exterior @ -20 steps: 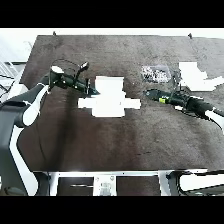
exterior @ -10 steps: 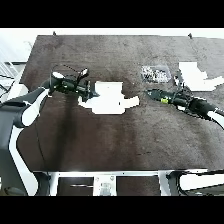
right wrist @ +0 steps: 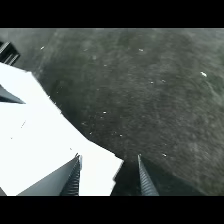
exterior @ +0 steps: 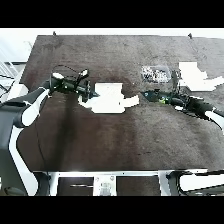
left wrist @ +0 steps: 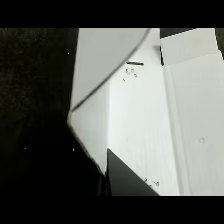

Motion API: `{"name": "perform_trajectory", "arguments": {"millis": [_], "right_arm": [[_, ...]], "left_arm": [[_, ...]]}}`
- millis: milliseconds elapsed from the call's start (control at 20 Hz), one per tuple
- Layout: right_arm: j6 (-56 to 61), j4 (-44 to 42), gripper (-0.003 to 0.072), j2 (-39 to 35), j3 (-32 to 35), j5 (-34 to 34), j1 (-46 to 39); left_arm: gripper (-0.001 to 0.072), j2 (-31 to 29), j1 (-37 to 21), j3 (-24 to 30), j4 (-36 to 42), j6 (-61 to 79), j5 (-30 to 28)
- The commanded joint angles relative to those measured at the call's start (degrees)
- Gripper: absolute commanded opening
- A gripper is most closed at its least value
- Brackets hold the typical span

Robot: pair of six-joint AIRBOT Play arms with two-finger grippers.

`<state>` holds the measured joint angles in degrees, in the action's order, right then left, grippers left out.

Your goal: Fold the box and place the chain.

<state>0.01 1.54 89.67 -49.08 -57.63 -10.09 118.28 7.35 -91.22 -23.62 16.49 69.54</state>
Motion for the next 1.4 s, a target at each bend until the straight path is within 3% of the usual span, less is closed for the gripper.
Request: {"name": "perform_trajectory", "arguments": {"millis": [0, 150, 200, 400, 500, 700, 1050, 1350], "right_arm": [[-6.3, 0.1, 0.0455, -0.3, 0.0, -0.1, 2.0], [-10.2, 0.2, 0.0474, -0.3, 0.0, 0.0, 3.7], [-11.4, 0.2, 0.0548, -0.3, 0.0, -0.1, 4.1], [-18.6, 3.3, 0.0579, -0.9, 0.0, -0.1, 6.2], [-21.6, 7.0, 0.0641, -2.0, 0.0, -0.1, 8.0], [-22.6, 14.0, 0.0641, -5.3, 0.0, 3.1, 12.7], [-16.7, 31.1, 0.0641, -7.9, 0.0, 15.7, 24.5], [-16.6, 32.1, 0.0641, -6.7, 0.0, 20.6, 28.2]], "left_arm": [[0.0015, 0.0, 0.0, 1.9, -0.2, 0.1, -1.3], [0.0018, 0.0, 0.0, 1.9, 0.3, 0.1, -1.4], [0.0019, -0.1, 0.0, 1.7, 0.4, 0.1, -1.4], [0.0019, -0.1, 0.0, 1.7, 0.7, 0.1, -1.3], [0.0019, -0.1, 0.0, 1.7, 0.7, 0.1, -1.5], [0.0018, -0.1, 0.0, 1.7, 1.0, 0.1, -1.5], [0.0019, -0.1, 0.0, 1.7, 1.0, 0.1, -1.6], [0.0018, -0.1, 0.0, 1.7, 1.0, 0.1, -1.6]]}}
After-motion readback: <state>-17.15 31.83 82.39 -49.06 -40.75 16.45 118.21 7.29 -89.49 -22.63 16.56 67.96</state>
